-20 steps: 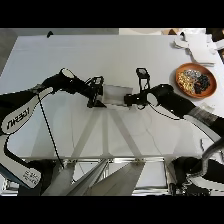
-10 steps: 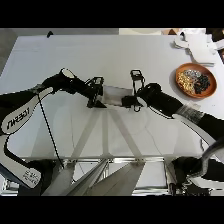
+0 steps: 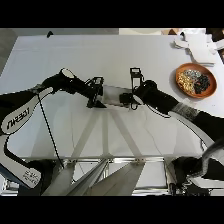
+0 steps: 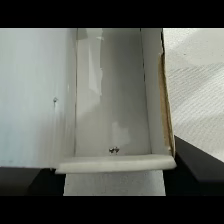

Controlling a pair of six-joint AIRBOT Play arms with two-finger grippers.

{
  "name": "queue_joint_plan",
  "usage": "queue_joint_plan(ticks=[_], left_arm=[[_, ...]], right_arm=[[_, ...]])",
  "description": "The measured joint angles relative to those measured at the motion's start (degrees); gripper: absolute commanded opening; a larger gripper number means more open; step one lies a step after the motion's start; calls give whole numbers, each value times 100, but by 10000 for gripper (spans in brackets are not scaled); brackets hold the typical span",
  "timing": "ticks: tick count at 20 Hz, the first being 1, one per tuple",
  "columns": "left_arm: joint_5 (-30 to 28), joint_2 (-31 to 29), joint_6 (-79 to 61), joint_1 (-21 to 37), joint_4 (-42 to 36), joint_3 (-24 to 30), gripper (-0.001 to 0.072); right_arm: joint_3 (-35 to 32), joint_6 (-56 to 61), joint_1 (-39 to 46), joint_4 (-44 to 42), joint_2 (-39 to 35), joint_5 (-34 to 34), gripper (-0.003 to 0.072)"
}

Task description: Fold the box and place the chain.

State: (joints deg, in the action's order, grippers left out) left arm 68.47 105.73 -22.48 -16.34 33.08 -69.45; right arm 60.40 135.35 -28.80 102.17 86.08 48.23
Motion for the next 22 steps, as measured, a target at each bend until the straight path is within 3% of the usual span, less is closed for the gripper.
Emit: queue_joint_plan(ticks=[3,6,8,9,11,12,15,18,22], left_arm=[[-2,0,4,0,-2,0,472],[-4,0,9,0,-2,0,472],[-4,0,11,0,-4,0,472],[-4,0,13,0,-7,0,472],[-7,0,7,0,-7,0,472],[-9,0,-2,0,-4,0,472],[-11,0,-11,2,-2,0,472],[-9,0,17,2,-9,0,472],[-13,0,0,2,-4,0,472]], right_arm=[[192,234,-61,-2,234,44,430],[404,393,-151,-7,498,87,322],[496,669,-179,11,629,210,292],[527,870,-192,55,671,282,238],[568,1217,-203,188,719,470,21],[581,1362,-208,234,737,540,12],[601,1582,-214,321,761,636,19],[623,1720,-214,367,765,776,371],[640,1742,-219,304,520,896,385]])
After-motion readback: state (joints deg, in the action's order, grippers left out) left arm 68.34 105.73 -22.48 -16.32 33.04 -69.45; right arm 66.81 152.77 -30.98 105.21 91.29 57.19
